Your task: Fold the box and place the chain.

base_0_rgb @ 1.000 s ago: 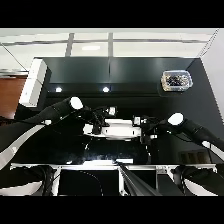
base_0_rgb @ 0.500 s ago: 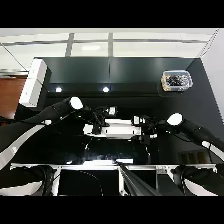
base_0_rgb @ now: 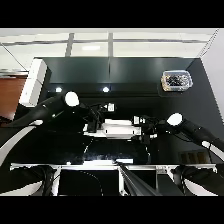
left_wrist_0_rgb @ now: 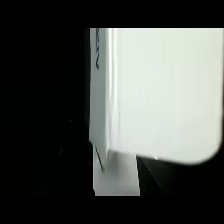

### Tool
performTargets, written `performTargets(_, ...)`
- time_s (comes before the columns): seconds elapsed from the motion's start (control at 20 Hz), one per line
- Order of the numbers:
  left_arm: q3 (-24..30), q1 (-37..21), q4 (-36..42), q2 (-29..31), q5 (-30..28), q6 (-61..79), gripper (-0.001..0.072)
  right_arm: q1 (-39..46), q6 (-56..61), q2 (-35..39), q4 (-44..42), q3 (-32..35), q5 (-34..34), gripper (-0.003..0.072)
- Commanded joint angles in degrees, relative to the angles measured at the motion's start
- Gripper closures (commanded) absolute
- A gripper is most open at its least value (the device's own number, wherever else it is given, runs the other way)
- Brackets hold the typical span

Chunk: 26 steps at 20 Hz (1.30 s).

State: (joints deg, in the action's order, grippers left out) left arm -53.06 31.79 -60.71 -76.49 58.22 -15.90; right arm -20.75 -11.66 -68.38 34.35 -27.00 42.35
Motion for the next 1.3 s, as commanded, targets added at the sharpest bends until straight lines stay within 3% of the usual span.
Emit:
performTargets(0.0,-0.63,-0.07,-15.87,7.19,9.51,-22.38,0.0324,-0.07,-0.46,-0.04,0.39,0.02,0.72,0.0206)
performTargets(0.05,-0.63,-0.13,-16.85,8.55,13.05,-29.03,0.0630,-0.07,-0.46,-0.04,0.37,0.02,0.72,0.0206)
performTargets(0.1,-0.61,-0.24,-16.28,9.07,17.07,-31.39,0.0680,-0.07,-0.44,-0.04,0.37,0.02,0.70,0.0206)
performTargets(0.15,-0.50,-0.22,-13.68,9.14,21.77,-32.59,0.0681,-0.07,-0.44,-0.04,0.37,0.04,0.70,0.0206)
performTargets(0.25,1.75,-0.20,0.37,9.27,22.51,-31.93,0.0682,-0.07,-0.46,-0.04,0.37,0.02,0.70,0.0206)
performTargets(0.35,6.93,-0.15,19.61,9.27,12.87,-25.57,0.0682,-0.07,-0.44,-0.04,0.35,0.02,0.70,0.0205)
performTargets(0.45,12.59,-0.20,34.80,9.27,-4.33,-18.82,0.0682,-0.07,-0.44,-0.04,0.35,0.02,0.70,0.0205)
performTargets(0.55,16.35,-0.17,42.91,9.14,-21.92,-16.28,0.0680,-0.07,-0.44,-0.04,0.35,0.02,0.70,0.0204)
performTargets(0.6,17.22,-0.15,45.29,8.83,-27.69,-14.56,0.0679,-0.07,-0.44,-0.04,0.35,0.02,0.70,0.0204)
performTargets(0.7,17.20,-0.17,46.95,7.13,-31.28,-9.62,0.0678,-0.07,-0.44,-0.04,0.35,0.02,0.68,0.0205)
performTargets(0.9,16.87,0.28,47.32,2.49,-30.12,-8.07,0.0679,-0.07,-0.44,-0.04,0.28,0.02,0.68,0.0205)
performTargets(1.1,16.85,0.26,45.22,-0.98,-25.97,-8.09,0.0681,-0.07,-0.44,-0.04,0.31,0.02,0.68,0.0204)
performTargets(1.25,15.78,-0.15,38.51,-0.70,-23.45,-8.13,0.0681,-0.07,-0.44,-0.04,0.31,0.02,0.68,0.0205)
